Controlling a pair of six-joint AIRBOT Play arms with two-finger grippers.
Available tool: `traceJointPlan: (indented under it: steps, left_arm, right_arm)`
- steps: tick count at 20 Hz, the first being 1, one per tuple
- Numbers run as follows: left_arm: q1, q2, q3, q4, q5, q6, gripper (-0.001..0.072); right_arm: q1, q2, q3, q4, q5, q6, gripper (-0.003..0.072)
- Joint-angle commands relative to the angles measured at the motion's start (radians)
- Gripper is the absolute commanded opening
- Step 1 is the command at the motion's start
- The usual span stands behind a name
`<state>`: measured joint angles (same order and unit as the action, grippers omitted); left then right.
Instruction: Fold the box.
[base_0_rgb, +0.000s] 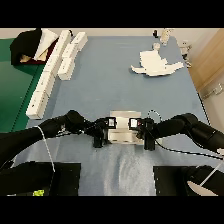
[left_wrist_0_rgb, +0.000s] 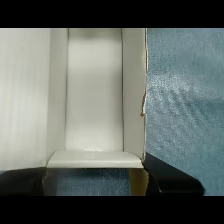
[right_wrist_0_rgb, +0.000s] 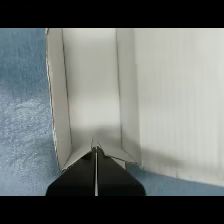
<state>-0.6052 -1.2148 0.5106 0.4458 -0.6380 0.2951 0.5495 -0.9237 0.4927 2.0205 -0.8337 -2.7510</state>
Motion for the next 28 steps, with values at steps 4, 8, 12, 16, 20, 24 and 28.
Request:
traceJointPlan:
  steps: [4,8,12,16,20,24,28]
  left_arm:
    - [0.0,0.001,0.001,0.0,0.0,0.0,0.0488]
    - [0.0,0.001,0.001,0.0,0.0,0.0,0.0487]
    - [0.0,0.001,0.001,0.0,0.0,0.0,0.0488]
    - [0.0,0.001,0.001,0.0,0.0,0.0,0.0487]
    - [0.0,0.001,0.001,0.0,0.0,0.0,0.0488]
    - [0.0,0.001,0.001,0.0,0.0,0.0,0.0488]
    - [0.0,0.001,0.001,0.0,0.0,0.0,0.0488]
  right_arm:
    - [0.001,-0.017,0.0,0.034,0.046,-0.032,0.0332]
    - [0.001,-0.025,0.0,0.037,0.048,-0.033,0.0601]
    - [0.001,-0.022,0.0,0.034,0.045,-0.033,0.0603]
    - [0.0,-0.013,0.001,0.024,0.03,-0.011,0.0531]
    - [0.0,0.032,0.037,-0.178,-0.06,0.389,0.0002]
    - [-0.002,0.088,0.058,-0.372,-0.122,0.819,0.0002]
    - [-0.082,0.142,0.064,-0.684,-0.229,1.453,0.0001]
